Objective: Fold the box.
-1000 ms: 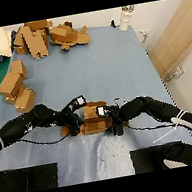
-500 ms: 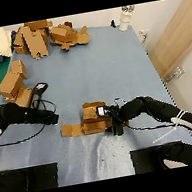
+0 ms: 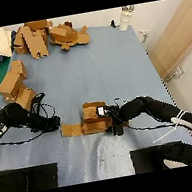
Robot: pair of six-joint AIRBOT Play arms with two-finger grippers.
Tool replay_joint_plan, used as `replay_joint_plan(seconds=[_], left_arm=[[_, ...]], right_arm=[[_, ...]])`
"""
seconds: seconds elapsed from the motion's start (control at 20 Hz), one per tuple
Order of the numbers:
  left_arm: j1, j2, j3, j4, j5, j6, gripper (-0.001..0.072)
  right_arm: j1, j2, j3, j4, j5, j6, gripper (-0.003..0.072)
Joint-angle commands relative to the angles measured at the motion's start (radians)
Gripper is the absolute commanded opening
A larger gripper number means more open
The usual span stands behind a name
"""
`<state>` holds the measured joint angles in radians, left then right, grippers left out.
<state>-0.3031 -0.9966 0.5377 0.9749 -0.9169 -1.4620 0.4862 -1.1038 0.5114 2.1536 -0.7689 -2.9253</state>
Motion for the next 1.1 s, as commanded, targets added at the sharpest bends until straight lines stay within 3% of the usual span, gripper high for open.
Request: replay_joint_plan(seconds=[0.0, 0.75, 1.05], left_arm=[[-0.06, -0.045, -0.001, -0.074, 0.028, 0.006, 0.0011], [-0.203, -0.069, -0.006, -0.166, 0.094, -0.005, 0.0011], [-0.215, -0.069, -0.003, -0.38, 0.11, 0.1, 0.0011]], right_arm=[[0.0, 0.0, 0.0, 0.001, 0.0, 0.0, 0.051], [0.0, 0.0, 0.0, 0.001, 0.0, 0.0, 0.0509], [0.0, 0.0, 0.0, 0.001, 0.0, 0.0, 0.051]])
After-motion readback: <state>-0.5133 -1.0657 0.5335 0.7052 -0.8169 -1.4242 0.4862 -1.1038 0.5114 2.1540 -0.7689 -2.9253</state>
